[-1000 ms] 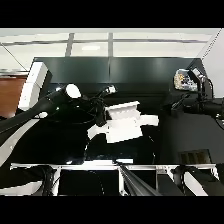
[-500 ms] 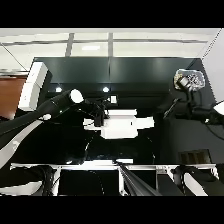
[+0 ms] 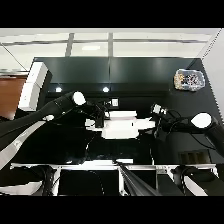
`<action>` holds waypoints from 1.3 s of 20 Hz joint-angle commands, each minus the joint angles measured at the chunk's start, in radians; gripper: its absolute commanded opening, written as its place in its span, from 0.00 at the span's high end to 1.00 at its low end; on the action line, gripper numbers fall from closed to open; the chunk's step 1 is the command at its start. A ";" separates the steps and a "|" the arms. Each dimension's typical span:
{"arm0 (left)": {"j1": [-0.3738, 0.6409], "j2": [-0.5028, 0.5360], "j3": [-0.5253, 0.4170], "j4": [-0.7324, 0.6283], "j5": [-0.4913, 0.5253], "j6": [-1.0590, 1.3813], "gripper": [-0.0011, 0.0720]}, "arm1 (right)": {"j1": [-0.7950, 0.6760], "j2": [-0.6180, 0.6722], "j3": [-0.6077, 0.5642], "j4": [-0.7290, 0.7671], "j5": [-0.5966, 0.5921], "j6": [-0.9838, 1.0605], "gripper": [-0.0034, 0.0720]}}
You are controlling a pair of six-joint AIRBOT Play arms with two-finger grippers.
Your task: Fold the box and place the chain.
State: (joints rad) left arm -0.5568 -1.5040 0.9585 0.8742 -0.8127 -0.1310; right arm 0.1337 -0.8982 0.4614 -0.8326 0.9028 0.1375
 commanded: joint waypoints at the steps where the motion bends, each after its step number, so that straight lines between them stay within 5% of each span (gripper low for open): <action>1: -0.001 -0.002 -0.001 0.010 -0.002 0.002 0.95 | 0.040 -0.012 -0.016 -0.019 -0.031 -0.056 0.05; 12: -0.001 -0.001 0.001 0.012 0.005 0.002 0.95 | 0.307 -0.142 -0.052 0.148 -0.329 -0.084 0.05; 26: -0.001 -0.001 0.001 0.011 0.005 0.001 0.95 | 0.214 -0.141 0.077 0.142 -0.274 -0.149 0.05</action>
State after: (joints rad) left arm -0.5575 -1.5051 0.9585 0.8856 -0.8074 -0.1303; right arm 0.3832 -1.0389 0.5289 -0.6918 0.6140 0.0032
